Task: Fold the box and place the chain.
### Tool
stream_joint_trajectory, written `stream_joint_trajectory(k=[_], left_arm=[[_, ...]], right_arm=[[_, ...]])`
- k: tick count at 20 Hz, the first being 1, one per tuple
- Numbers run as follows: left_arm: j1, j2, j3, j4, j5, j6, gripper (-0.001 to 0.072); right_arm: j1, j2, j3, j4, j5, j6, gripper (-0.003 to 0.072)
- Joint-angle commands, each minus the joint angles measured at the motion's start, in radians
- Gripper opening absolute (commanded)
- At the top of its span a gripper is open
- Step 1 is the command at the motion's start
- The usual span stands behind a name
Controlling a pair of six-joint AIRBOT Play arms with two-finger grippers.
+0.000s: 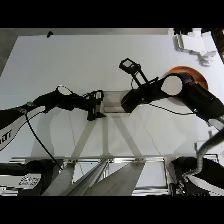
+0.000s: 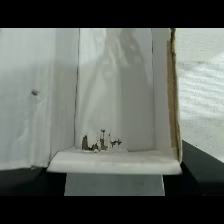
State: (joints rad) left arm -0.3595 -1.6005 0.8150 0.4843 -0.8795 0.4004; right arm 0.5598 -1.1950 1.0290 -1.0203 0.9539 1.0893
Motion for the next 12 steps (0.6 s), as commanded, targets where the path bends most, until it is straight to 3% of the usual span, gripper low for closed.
stream_joint_trajectory(k=[1,6,7,9,12], left_arm=[[0.0,0.0,0.0,0.0,0.0,0.0,0.0117],[0.0,0.0,0.0,0.0,0.0,0.0,0.0117],[0.0,0.0,0.0,0.0,0.0,0.0,0.0117],[0.0,0.0,0.0,0.0,0.0,0.0,0.0117],[0.0,0.0,0.0,0.0,0.0,0.0,0.0117]], right_arm=[[0.014,-0.018,0.001,0.189,-0.05,-0.147,0.0012],[0.012,-0.027,0.001,0.231,-0.126,-0.183,0.002],[0.011,-0.029,0.001,0.211,-0.109,-0.183,0.0104],[0.006,-0.025,0.001,0.119,-0.075,-0.183,0.0446],[-0.082,-0.018,0.001,0.103,0.014,-0.219,0.0468]])
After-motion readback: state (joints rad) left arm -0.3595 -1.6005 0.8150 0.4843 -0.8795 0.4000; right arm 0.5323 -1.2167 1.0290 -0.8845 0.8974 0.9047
